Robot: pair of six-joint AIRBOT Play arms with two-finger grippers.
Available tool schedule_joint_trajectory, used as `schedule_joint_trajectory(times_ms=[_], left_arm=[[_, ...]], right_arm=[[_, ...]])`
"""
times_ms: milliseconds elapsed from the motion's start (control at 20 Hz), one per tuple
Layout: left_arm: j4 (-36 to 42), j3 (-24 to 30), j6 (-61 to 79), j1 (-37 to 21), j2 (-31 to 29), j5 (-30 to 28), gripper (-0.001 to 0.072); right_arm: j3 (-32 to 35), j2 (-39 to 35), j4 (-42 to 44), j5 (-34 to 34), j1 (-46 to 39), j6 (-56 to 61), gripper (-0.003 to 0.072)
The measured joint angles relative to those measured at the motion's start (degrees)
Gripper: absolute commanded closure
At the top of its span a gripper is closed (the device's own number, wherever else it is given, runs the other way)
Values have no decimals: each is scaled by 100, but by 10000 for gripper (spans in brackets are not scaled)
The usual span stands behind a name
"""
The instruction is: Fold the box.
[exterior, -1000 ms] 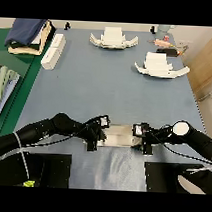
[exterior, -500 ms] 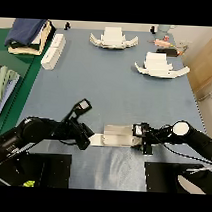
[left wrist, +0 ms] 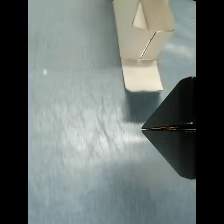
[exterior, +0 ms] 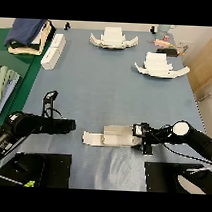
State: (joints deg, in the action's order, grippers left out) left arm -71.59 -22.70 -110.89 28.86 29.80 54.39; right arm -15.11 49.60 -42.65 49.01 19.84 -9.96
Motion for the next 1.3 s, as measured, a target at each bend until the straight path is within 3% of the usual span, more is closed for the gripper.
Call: schedule_joint_trajectory(times_ms=[250,600,850,1300], left_arm=[[485,0,227,369,782,-103,694],[957,0,225,1491,1777,-1056,693],[1467,-31,201,1766,1764,-1532,692],[2518,-39,732,1829,1495,-1786,691]], right_arm=[[0,0,-2,0,0,0,174],[0,0,0,0,0,0,174],[0,0,0,0,0,2,174],[0,0,0,-2,0,2,174]])
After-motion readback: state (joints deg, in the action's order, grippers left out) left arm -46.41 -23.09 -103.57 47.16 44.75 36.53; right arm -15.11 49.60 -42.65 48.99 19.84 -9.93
